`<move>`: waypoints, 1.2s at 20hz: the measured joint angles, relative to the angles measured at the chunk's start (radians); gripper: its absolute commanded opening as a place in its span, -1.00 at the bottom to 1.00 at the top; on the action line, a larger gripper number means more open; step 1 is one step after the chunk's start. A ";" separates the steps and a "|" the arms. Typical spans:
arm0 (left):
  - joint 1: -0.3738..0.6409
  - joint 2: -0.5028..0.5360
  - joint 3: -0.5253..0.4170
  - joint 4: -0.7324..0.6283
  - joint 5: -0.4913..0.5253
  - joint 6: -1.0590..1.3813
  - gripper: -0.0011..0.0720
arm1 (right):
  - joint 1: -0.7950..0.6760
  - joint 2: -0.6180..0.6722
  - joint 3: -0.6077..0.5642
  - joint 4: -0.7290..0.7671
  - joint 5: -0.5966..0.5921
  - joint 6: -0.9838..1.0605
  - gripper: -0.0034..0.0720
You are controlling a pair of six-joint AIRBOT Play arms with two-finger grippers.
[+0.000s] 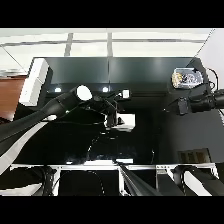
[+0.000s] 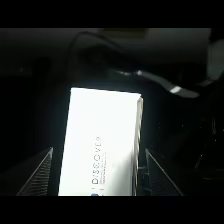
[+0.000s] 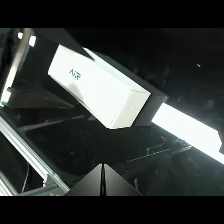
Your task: Fold the box and place the chain.
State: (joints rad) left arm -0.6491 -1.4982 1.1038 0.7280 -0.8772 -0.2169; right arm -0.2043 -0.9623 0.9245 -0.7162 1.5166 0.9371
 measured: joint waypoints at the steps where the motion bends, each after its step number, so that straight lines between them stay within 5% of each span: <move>1: -0.002 -0.010 0.008 0.013 -0.002 -0.006 0.96 | -0.001 0.000 0.000 -0.001 -0.002 -0.008 -0.88; 24: -0.010 -0.076 0.067 0.077 -0.091 -0.066 0.96 | -0.002 0.000 -0.020 -0.003 -0.084 -0.043 -0.88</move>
State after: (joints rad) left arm -0.6594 -1.5745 1.1706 0.8051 -0.9684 -0.2832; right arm -0.2062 -0.9623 0.9047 -0.7193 1.4322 0.8936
